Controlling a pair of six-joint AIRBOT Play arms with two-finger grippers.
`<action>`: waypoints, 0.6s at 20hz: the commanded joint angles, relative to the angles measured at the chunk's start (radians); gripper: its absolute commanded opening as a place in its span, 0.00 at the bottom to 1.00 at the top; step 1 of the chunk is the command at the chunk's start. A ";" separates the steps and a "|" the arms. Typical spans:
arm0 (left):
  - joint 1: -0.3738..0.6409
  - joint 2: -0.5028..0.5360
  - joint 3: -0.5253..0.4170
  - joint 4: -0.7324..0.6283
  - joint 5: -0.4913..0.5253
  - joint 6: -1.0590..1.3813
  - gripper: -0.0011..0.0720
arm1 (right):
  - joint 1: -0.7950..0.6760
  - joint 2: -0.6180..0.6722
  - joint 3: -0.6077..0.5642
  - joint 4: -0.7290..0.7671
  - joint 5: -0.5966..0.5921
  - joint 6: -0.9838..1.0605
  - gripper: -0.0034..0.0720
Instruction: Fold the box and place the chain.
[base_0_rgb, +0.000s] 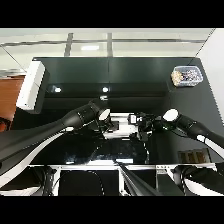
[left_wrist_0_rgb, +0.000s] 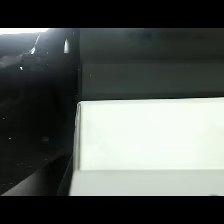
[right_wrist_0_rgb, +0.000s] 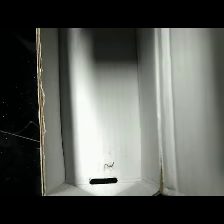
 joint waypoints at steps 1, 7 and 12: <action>0.001 0.001 0.001 0.005 -0.001 -0.002 0.52 | 0.000 0.000 0.000 0.000 0.000 0.000 0.37; 0.002 0.001 0.001 0.015 -0.001 -0.002 0.34 | 0.000 0.000 0.000 0.000 0.000 0.000 0.37; 0.000 0.001 0.001 0.019 -0.001 0.000 0.05 | 0.000 0.000 0.000 0.003 -0.002 0.001 0.62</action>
